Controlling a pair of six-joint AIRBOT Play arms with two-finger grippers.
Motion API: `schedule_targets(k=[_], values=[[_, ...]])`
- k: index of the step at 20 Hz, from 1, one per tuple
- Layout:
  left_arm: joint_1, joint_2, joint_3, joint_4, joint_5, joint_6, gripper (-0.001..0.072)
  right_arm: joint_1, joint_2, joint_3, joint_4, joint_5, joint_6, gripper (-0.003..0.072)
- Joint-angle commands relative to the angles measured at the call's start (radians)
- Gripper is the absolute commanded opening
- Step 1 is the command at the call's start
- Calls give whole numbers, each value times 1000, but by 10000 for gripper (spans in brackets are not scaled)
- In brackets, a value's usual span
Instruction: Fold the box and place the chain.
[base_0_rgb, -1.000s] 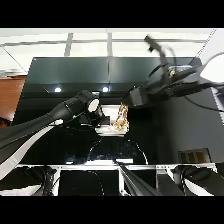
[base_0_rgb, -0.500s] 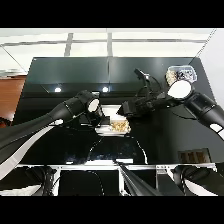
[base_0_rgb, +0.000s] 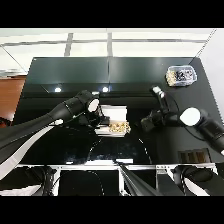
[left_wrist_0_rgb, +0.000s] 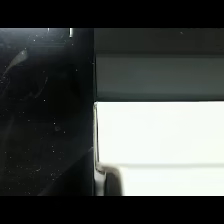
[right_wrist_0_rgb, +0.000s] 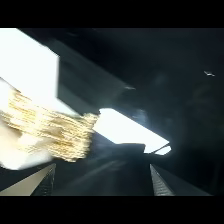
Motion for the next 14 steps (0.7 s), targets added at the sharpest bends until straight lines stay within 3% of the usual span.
schedule_targets(k=[1,3,7,13,14], values=[[0,0,0,0,-2,0,29,79,-14,-130,-23,-219,-426,720],[0,0,0,0,-3,0,29,126,-57,-108,11,-166,-752,717],[0,0,0,0,-2,0,29,124,-173,-55,388,-162,-1177,717],[0,0,0,0,-3,0,29,116,-289,-7,385,-145,-1187,715],[0,0,0,0,-3,0,29,116,-290,-7,385,-145,-1186,626]])
